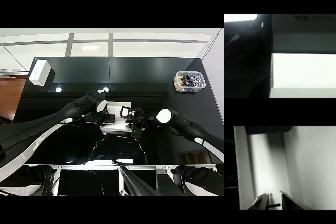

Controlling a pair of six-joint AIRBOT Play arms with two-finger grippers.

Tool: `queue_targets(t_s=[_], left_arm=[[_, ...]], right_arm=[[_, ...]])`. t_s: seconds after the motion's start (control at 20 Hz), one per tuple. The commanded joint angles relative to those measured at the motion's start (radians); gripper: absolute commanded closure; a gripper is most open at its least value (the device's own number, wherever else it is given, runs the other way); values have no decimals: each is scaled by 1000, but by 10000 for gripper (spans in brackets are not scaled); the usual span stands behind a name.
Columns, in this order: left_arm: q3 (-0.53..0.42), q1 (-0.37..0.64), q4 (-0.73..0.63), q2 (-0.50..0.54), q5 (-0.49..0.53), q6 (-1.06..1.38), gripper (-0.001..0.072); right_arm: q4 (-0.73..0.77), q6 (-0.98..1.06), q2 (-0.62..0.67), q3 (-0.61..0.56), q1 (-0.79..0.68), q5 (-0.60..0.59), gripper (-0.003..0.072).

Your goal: Fold the box and place the chain.

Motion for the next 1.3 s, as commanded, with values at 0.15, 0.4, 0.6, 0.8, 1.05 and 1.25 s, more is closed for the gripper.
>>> queue_targets(t_s=[0.15, 0.4, 0.6, 0.8, 1.05, 1.25], left_arm=[[1, 1, -4, 0, 6, -1, 682], [1, 1, -4, 0, 6, -1, 682], [1, 1, -4, 0, 5, -1, 682], [1, 1, -4, 0, 5, -1, 683], [1, 1, -4, 0, 5, 0, 682], [1, 1, -3, 0, 7, -1, 682]], right_arm=[[23, 36, -15, 0, 16, -33, 206], [20, 87, -8, 1, 15, -1, 547], [8, 484, 131, 37, -48, 147, 665], [-328, 1004, 324, 88, -297, 377, 666], [-212, 1263, 315, -119, -687, 261, 665], [159, 1085, 142, -221, -629, 277, 665]])
